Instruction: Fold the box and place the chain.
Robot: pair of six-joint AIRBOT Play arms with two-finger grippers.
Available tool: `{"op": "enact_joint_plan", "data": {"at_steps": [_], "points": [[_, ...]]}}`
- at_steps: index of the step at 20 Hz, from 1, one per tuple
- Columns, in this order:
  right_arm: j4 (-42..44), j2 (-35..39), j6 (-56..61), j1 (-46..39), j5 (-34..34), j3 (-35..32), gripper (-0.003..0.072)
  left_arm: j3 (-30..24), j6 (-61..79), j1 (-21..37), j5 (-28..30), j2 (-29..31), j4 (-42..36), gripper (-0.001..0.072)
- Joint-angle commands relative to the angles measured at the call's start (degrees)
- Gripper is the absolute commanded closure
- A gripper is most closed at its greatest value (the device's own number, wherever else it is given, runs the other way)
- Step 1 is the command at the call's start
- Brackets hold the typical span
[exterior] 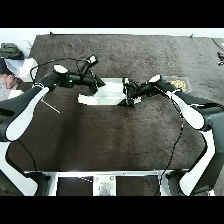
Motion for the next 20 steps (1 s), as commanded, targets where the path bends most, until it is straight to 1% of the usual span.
{"op": "enact_joint_plan", "data": {"at_steps": [1,7,9,11,12,16,18,20], "points": [[0.02,-0.02,0.0,0.04,0.02,-0.02,0.0519,2.64,-2.21,1.84,0.85,-1.75,0.22,0.07],[0.02,-0.02,0.0,0.04,0.02,-0.02,0.0519,2.64,-2.05,0.39,1.27,-6.21,0.5,0.07],[0.02,-0.02,0.0,0.04,0.04,-0.02,0.0519,2.64,-2.89,0.0,1.2,-7.32,2.16,0.07],[0.02,-0.02,0.0,0.04,0.02,-0.02,0.0519,2.64,-4.66,-0.85,1.55,-8.09,7.04,0.0699],[0.02,-0.02,0.0,0.04,0.02,-0.02,0.0519,2.64,-5.22,-1.25,2.05,-8.24,8.26,0.0699],[0.02,-0.02,0.0,0.04,0.02,-0.02,0.0519,2.67,-5.42,-0.72,3.39,-7.8,7.89,0.0698],[0.0,-0.04,0.0,0.04,0.0,-0.02,0.0519,4.31,-5.44,0.66,1.25,-7.72,7.06,0.0698],[0.02,-0.02,0.0,0.04,0.02,-0.02,0.0518,7.72,-5.44,2.51,-4.68,-7.72,5.95,0.0699]]}}
